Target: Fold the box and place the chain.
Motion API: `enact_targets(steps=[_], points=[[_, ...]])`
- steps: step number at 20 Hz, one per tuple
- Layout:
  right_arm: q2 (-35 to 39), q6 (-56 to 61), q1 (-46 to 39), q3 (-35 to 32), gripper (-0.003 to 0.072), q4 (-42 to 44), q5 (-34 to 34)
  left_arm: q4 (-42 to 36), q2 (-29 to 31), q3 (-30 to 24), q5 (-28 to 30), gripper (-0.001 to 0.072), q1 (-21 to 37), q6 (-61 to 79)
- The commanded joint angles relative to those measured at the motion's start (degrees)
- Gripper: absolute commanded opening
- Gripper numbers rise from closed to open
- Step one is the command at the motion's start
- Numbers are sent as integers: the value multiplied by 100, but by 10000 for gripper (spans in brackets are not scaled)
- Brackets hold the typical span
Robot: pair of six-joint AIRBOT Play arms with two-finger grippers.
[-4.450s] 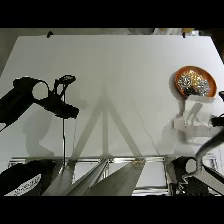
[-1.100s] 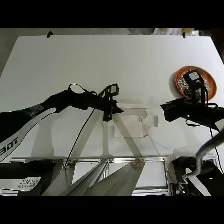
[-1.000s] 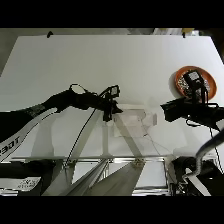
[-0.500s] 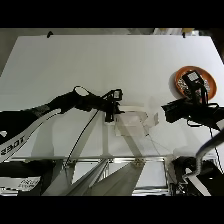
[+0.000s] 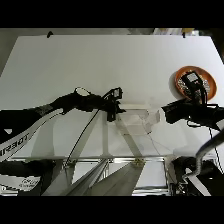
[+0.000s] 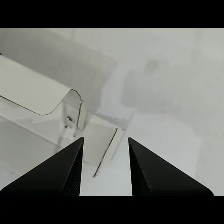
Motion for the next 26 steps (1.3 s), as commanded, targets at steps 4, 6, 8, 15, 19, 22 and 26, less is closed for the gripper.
enact_targets(steps=[4,6,8,15,19,22,26], points=[[4,-76,4,4,314,4,166,-39,-13,0,22,8,0,-28],[4,-433,4,4,314,17,282,-39,-13,0,20,8,-2,-26],[4,-850,4,2,313,85,404,-42,-13,0,22,8,-2,-26],[-337,-3967,210,-525,21,1587,1139,-42,-13,0,2,8,-2,-26],[-667,-4634,1056,-815,20,1019,1163,-39,-13,0,2,8,-2,-26],[-726,-4601,1196,-927,136,857,901,-37,-13,0,-4,8,-2,-28],[-697,-4651,1624,-1458,597,256,-173,-39,-13,0,0,8,-2,-26]])
